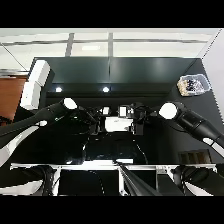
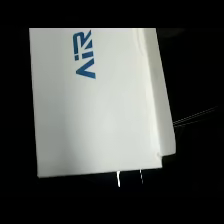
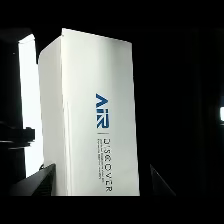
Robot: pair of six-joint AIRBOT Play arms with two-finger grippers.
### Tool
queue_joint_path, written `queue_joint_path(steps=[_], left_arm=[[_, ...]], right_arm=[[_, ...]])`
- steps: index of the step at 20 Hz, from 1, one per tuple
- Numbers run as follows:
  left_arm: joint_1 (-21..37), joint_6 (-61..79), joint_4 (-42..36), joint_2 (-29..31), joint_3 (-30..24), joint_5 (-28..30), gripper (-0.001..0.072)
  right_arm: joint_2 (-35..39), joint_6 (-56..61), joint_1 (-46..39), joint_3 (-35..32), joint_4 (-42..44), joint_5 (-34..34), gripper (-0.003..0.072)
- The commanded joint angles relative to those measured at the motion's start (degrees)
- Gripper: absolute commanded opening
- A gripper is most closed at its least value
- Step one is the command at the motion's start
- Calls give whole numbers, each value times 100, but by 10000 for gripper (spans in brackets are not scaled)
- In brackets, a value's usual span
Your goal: Fold the box and place the chain.
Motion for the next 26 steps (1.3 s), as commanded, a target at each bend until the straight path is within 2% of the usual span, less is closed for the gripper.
queue_joint_path(steps=[1, 10, 11, 12, 13, 26], left_arm=[[-2, 17, 4, -4, 2, -13, 294], [-2, 15, 4, -4, 2, -13, 294], [-2, 15, 4, -4, 2, -13, 294], [-2, 15, 4, -4, 2, -13, 294], [-2, 15, 2, -4, 2, -13, 294], [-2, 15, 4, -4, 2, -13, 294]], right_arm=[[4, 61, 4, 90, -17, -186, 720], [11, 363, 4, 149, -9, 24, 720], [11, 369, 4, 151, -9, 98, 646], [15, 420, 4, 151, -9, 146, 531], [22, 426, 4, 151, -7, 162, 510], [50, 605, 4, 273, -4, 140, 510]])
